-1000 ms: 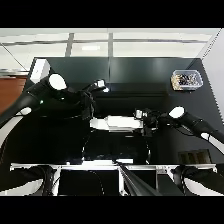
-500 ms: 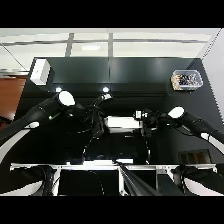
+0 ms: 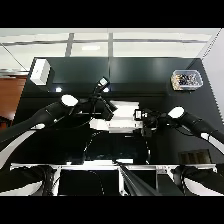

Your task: Fold the box and place the chain.

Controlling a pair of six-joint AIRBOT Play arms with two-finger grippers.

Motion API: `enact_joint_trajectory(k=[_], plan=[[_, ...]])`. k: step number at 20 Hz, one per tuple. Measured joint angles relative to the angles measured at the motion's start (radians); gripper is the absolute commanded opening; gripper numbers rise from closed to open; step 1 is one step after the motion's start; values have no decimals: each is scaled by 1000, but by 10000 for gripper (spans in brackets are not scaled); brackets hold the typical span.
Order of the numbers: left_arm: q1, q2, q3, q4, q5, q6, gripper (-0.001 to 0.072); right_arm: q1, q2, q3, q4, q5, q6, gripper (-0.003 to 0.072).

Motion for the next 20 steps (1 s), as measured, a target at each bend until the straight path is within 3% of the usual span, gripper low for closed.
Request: enact_joint_trajectory(k=[4, 12, 17, 20], plan=[[-1, -71, 35, 87, 39, -5, 26, 0, 0, 0, 0, 0, 0, 415], [21, -129, 108, 274, -121, -107, 25, 0, 0, 0, 0, 2, -1, 415], [128, -43, 168, 310, -301, -146, 25, 0, 0, 0, 1, 0, 0, 415], [206, 54, 135, 318, -359, -185, 25, 0, 0, 0, 1, -1, 0, 415]])
